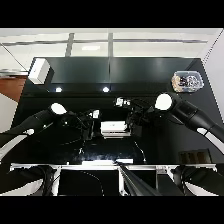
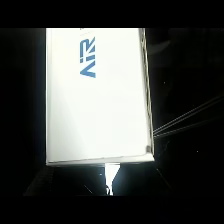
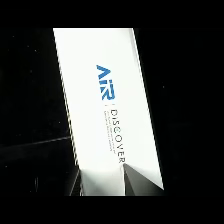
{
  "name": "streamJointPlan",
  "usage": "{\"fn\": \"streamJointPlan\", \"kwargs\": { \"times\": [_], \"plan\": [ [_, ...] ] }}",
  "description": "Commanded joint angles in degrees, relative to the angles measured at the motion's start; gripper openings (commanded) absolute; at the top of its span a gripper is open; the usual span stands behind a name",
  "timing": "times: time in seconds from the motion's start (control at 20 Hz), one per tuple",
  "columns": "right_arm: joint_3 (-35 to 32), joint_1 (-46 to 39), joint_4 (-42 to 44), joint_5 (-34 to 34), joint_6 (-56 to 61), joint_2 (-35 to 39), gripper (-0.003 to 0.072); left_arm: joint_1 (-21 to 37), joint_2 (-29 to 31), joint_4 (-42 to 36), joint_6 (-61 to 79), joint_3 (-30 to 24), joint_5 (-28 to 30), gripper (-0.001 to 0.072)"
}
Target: Fold the box and place the chain.
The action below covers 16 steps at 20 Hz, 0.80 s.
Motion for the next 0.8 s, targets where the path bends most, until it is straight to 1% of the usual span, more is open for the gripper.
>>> {"fn": "streamJointPlan", "kwargs": {
  "times": [0.0, 0.35, 0.55, 0.75],
  "plan": [
    [0.04, 0.04, -1.70, -0.81, 0.61, 0.02, 0.0274, -0.02, -0.02, 0.02, 0.04, 0.02, 0.04, 0.0466],
    [-0.02, 0.09, -2.27, -0.87, 1.03, -0.17, 0.0273, -0.02, -0.02, 0.02, 0.04, 0.02, 0.04, 0.0466],
    [-0.02, 0.09, -5.16, -0.63, 3.06, -0.17, 0.0273, -0.02, -0.02, 0.02, 0.04, 0.02, 0.07, 0.0466],
    [0.02, 0.09, -3.15, -0.61, 3.30, -0.11, 0.0274, -0.02, -0.02, 0.02, 0.04, 0.02, 0.04, 0.0466]
  ]
}}
